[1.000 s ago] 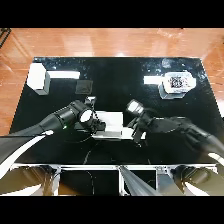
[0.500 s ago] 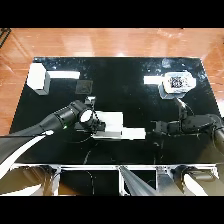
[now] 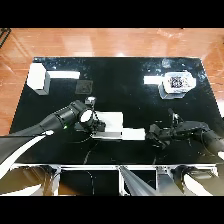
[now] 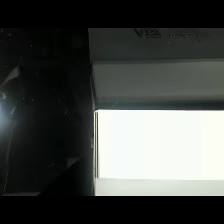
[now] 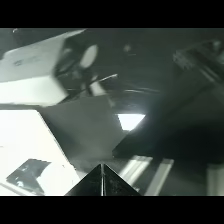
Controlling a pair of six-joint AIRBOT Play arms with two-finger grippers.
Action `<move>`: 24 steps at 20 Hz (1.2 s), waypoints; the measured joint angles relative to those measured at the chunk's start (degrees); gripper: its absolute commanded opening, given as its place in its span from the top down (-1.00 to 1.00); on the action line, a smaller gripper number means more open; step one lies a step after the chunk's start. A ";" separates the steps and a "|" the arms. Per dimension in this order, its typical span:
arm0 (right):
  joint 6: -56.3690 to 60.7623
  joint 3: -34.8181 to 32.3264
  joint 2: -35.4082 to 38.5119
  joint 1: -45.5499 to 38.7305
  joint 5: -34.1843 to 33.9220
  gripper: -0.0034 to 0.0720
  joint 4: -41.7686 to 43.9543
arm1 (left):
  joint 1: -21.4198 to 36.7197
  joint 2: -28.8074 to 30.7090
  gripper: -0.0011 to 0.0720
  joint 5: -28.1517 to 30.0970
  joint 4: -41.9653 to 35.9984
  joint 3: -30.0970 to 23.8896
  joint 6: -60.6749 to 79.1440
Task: Fold the box and place the chain.
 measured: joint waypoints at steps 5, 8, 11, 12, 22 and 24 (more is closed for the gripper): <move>-1.49 2.60 -3.78 7.69 4.33 0.83 4.55 | 0.00 -0.07 0.91 0.09 0.00 0.00 0.00; -1.81 5.66 -4.85 11.08 4.74 -0.47 5.49 | 0.00 -0.11 0.91 0.22 0.00 0.00 -0.02; -3.26 9.01 -5.22 12.68 1.84 -0.47 5.90 | 0.00 -0.11 0.91 0.26 0.00 0.00 -0.02; -3.72 9.99 -5.33 13.14 0.44 -0.47 6.01 | 0.00 -0.11 0.91 0.28 0.02 0.00 -0.02; -4.66 13.22 -5.46 20.09 -1.84 -0.81 6.21 | 0.00 -0.11 0.91 0.33 0.02 0.00 -0.02; -3.58 13.31 -5.46 21.62 -0.07 -0.68 6.23 | 0.00 -0.11 0.91 0.33 0.02 0.00 -0.02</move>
